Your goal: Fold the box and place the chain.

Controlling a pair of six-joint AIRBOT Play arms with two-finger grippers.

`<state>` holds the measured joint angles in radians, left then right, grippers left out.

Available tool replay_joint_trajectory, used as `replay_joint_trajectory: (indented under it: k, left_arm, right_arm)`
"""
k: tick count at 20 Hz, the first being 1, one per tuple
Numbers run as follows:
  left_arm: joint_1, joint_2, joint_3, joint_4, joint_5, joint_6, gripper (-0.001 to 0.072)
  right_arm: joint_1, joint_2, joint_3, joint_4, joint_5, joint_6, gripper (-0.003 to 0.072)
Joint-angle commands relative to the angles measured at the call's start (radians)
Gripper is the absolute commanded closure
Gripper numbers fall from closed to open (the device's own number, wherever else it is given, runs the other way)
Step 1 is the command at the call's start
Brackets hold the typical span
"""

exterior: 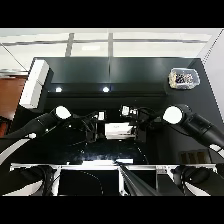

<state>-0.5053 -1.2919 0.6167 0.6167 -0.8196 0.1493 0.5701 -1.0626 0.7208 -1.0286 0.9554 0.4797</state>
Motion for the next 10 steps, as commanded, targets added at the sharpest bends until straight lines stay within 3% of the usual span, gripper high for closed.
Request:
replay_joint_trajectory:
  k: [1, 10]
  left_arm:
    - [0.000, -0.001, -0.001, 0.002, 0.000, 0.000, 0.0334]
    - [0.000, -0.001, -0.001, 0.001, 0.000, 0.000, 0.0334]
  right_arm:
    - [0.008, 0.000, -0.018, 0.006, -0.011, 0.004, 0.0362]
    - [0.011, 0.000, -0.018, 0.002, -0.026, 0.004, 0.0361]
